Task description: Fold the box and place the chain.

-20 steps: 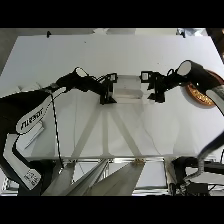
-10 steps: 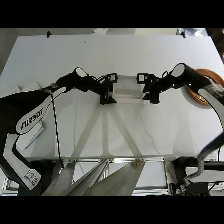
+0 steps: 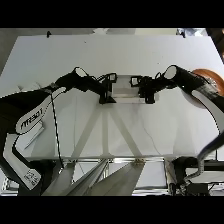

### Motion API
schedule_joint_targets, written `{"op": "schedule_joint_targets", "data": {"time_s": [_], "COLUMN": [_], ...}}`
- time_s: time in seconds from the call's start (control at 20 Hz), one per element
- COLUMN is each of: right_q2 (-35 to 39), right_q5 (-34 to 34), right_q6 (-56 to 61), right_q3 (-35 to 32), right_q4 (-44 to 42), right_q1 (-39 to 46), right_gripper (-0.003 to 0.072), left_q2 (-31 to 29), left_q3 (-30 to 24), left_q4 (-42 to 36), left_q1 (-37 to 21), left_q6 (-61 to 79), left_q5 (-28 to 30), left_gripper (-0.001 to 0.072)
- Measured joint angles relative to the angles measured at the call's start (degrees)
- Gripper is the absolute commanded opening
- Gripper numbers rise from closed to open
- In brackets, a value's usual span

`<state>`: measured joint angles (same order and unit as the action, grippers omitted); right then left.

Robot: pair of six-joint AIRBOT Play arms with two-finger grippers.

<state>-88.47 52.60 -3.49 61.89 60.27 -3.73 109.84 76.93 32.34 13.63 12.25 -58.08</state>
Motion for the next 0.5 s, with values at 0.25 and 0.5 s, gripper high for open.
{"op": "schedule_joint_targets", "data": {"time_s": [0.25, 0.5], "right_q2": [-0.02, -0.04], "right_q5": [-0.70, -1.86], "right_q6": [1.55, 2.60], "right_q3": [-0.02, 0.00], "right_q4": [-0.81, -1.81], "right_q1": [-0.37, -0.46], "right_gripper": [0.0418, 0.0017], "left_q2": [0.00, 0.00], "left_q3": [0.00, 0.00], "left_q4": [-0.04, -0.31], "left_q1": [0.00, 0.02], "left_q6": [-0.04, -0.26], "left_q5": [0.07, 0.22], "left_gripper": [0.0438, 0.0438]}}
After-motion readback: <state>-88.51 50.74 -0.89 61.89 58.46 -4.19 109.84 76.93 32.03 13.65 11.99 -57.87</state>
